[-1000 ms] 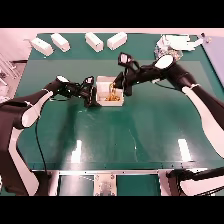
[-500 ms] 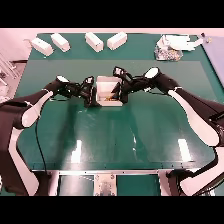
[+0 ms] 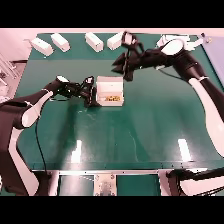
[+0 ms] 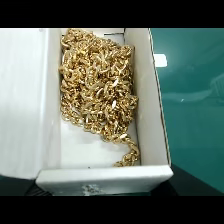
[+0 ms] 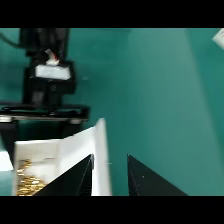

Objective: Fold the box and place the chain.

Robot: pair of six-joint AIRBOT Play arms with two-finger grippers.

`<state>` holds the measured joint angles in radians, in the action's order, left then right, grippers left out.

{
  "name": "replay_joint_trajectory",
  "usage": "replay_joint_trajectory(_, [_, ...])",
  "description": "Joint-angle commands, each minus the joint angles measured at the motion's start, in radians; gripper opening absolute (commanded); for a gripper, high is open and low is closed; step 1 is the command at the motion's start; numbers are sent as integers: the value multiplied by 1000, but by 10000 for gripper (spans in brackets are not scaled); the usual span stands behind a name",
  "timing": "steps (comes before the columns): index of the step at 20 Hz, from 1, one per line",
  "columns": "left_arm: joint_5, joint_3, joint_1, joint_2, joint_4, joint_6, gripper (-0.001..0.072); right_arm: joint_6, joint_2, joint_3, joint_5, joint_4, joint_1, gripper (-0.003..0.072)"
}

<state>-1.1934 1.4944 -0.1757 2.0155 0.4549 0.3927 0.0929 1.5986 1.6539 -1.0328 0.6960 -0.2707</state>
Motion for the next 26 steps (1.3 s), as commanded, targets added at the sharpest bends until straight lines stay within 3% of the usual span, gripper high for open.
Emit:
replay_joint_trajectory(1, [0,0,0,-1,0,0,534,-57,-2,55,39,-26,52,257])
replay_joint_trajectory(7, [0,0,0,-1,0,0,534,-185,194,67,39,-221,118,214])
replay_joint_trajectory(11, [0,0,0,-1,0,0,534,-213,270,85,38,-224,101,32])
replay_joint_trajectory(17, [0,0,0,-1,0,0,534,-229,313,91,-17,-216,93,22])
replay_joint_trajectory(23, [0,0,0,-1,0,0,534,-179,315,93,-170,-89,62,23])
replay_joint_trajectory(26, [0,0,0,-1,0,0,534,-149,315,112,-248,-63,49,62])
